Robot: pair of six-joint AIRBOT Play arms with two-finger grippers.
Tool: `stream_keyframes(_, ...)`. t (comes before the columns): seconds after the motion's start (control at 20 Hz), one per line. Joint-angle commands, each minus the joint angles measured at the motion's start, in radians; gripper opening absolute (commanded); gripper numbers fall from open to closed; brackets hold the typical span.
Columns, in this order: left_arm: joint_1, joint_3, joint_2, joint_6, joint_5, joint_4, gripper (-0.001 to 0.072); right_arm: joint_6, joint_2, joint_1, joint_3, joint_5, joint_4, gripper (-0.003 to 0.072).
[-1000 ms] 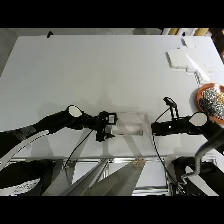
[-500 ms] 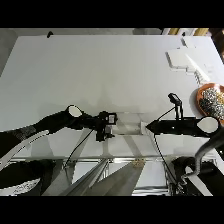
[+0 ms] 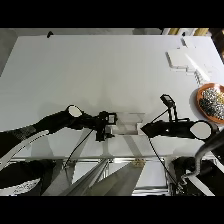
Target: Fold the box and place the chain.
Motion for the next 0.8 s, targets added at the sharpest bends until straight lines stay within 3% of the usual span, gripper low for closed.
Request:
stream_keyframes(0.0, 0.0, 0.0, 0.0, 0.0, 0.001, 0.0, 0.0271, 0.085, -0.003, 0.027, 0.014, -0.024, -0.063, 0.0432)
stream_keyframes(0.3, 0.0, 0.0, 0.0, 0.0, 0.001, 0.0, 0.0271, 0.084, 0.014, 0.027, 0.089, 0.061, -0.097, 0.0423)
stream_keyframes(0.6, 0.0, 0.0, 0.0, 0.0, 0.001, 0.0, 0.0271, 0.091, 0.035, -0.1, 0.115, 0.213, -0.258, 0.0147)
stream_keyframes(0.75, 0.0, 0.0, 0.0, 0.0, 0.001, 0.0, 0.0271, 0.064, 0.035, -0.21, 0.115, 0.23, -0.298, 0.0076)
